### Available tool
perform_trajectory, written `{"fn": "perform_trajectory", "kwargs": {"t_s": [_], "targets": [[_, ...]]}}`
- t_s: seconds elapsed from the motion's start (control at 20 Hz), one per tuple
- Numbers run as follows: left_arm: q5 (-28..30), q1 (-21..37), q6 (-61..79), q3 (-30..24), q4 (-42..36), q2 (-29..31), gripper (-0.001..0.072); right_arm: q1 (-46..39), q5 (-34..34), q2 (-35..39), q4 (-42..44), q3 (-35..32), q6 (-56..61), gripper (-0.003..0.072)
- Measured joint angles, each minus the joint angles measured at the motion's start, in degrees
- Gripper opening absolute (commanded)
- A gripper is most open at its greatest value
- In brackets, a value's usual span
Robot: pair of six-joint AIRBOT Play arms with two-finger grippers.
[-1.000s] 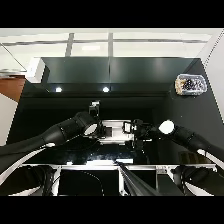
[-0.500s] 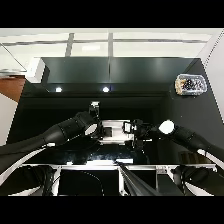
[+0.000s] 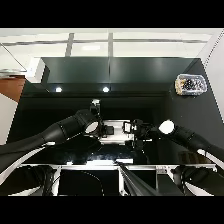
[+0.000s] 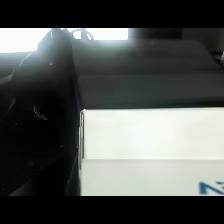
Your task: Fold the box and place the chain.
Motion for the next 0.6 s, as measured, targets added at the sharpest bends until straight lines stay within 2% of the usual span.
{"fn": "perform_trajectory", "kwargs": {"t_s": [0.2, 0.25, 0.35, 0.4, 0.6], "targets": [[-1.1, 0.0, 0.0, 0.4, 0.5, -0.5, 0.0311, 0.0, 0.0, 0.0, 0.0, 0.0, 0.0, 0.0570], [-1.6, 0.0, 0.0, 0.5, 0.5, -0.9, 0.0263, 0.0, 0.0, 0.0, 0.0, 0.0, 0.0, 0.0570], [-2.7, 0.0, 0.0, 0.5, 0.6, -1.6, 0.0087, 0.0, 0.0, 0.0, 0.0, 0.0, 0.0, 0.0570], [-2.9, 0.0, -0.1, 0.6, 0.5, -1.9, 0.0032, 0.0, 0.0, 0.0, 0.1, 0.0, 0.0, 0.0570], [-2.9, -0.2, 0.1, 0.7, 0.6, -2.3, 0.0032, 0.0, 0.0, 0.0, 0.0, 0.0, 0.0, 0.0577]]}}
